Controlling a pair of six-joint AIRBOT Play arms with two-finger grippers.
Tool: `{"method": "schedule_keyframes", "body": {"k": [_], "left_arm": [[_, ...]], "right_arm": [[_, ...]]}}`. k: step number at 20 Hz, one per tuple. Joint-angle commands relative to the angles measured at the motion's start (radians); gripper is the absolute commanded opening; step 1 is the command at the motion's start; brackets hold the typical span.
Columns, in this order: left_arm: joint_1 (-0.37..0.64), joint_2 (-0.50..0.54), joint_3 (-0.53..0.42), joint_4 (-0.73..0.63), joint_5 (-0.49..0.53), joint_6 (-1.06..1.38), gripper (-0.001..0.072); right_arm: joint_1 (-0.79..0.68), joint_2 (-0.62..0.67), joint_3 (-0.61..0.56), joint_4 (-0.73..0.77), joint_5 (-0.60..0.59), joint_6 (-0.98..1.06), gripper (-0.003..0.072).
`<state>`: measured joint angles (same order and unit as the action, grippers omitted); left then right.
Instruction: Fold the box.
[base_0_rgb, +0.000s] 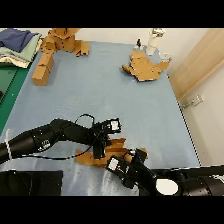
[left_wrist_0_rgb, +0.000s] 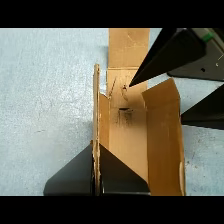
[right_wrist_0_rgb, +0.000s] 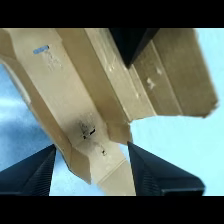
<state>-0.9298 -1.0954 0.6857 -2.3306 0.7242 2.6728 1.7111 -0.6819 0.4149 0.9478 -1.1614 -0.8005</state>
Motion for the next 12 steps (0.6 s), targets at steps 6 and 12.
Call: {"method": "schedule_keyframes", "body": {"k": [6, 12], "left_arm": [[0.001, 0.000, 0.001, 0.000, 0.000, 0.000, 0.0015], [0.001, 0.000, 0.001, 0.000, 0.000, 0.000, 0.0015]], "right_arm": [[-0.016, 0.152, -0.060, 0.010, 0.003, -0.074, 0.0714], [-0.123, 0.336, -0.153, 0.018, 0.190, -0.262, 0.0714]]}}
